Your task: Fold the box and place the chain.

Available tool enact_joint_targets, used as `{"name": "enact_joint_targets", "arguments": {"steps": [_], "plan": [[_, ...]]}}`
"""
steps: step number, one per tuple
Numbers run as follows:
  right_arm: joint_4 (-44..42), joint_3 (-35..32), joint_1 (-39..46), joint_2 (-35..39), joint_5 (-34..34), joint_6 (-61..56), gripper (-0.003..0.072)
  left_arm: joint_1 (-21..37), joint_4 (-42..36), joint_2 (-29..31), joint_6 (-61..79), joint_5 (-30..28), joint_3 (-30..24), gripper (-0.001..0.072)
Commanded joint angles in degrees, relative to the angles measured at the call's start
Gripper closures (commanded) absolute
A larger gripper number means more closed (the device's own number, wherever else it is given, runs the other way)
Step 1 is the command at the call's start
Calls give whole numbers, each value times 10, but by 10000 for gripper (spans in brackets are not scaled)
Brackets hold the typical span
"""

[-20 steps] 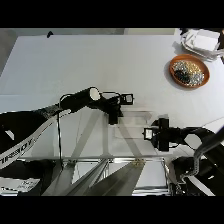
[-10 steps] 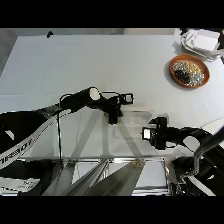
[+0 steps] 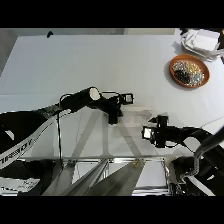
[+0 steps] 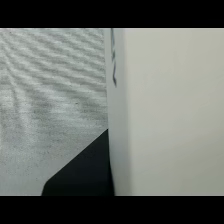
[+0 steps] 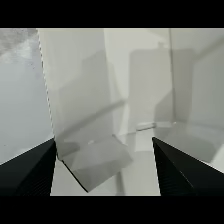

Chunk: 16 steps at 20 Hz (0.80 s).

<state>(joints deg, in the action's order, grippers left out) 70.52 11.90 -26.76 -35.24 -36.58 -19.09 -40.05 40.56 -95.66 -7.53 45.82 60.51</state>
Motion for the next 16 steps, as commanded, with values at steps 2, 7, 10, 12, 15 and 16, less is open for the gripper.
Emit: {"name": "enact_joint_targets", "arguments": {"steps": [2,7,10,12,15,16], "plan": [[-3,1,0,24,32,30,68,0,0,0,0,0,0,698],[-49,11,20,23,31,59,68,0,0,0,0,1,0,698],[-103,18,73,22,23,94,68,0,0,0,0,0,0,698],[-131,18,88,14,1,132,69,0,0,0,0,0,0,698],[-155,18,105,-16,-3,167,68,0,0,0,0,0,0,698],[-160,18,112,-25,-3,178,68,0,0,0,0,0,0,698]]}}
